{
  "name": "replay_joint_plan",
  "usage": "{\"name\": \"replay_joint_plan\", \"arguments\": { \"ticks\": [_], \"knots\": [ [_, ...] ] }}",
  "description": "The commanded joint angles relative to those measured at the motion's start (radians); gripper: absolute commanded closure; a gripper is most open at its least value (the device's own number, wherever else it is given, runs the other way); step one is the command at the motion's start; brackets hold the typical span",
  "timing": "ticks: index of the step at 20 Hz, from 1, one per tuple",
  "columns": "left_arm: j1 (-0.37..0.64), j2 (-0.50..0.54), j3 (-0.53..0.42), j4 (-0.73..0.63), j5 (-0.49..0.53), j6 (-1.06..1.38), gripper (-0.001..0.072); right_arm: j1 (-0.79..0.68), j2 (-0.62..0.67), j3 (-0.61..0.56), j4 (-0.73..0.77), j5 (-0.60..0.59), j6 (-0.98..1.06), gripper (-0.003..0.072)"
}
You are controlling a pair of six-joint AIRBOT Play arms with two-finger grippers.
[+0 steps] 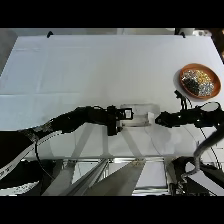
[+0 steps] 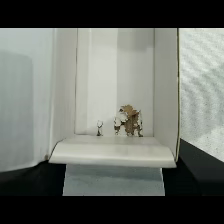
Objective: Fold the box and place the chain.
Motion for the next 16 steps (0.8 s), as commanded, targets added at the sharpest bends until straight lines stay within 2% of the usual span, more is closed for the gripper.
{"name": "replay_joint_plan", "arguments": {
  "ticks": [1,6,12,14,16],
  "knots": [
    [0.000,0.001,0.000,0.000,0.000,0.000,0.0455,-0.001,0.003,0.001,0.023,0.033,-0.011,0.0495],
    [0.000,0.001,0.000,0.000,0.000,0.000,0.0455,-0.002,0.111,0.002,-0.043,0.010,0.040,0.0495],
    [0.000,0.001,0.000,0.000,0.000,0.000,0.0455,0.039,0.123,0.001,-0.080,0.045,0.056,0.0476],
    [0.000,0.001,0.000,0.000,0.000,0.000,0.0455,0.039,0.130,0.001,-0.076,0.056,0.057,0.0401],
    [0.001,0.001,0.000,0.000,0.000,0.000,0.0455,0.039,0.154,0.001,-0.072,0.056,0.058,0.0388]
  ]
}}
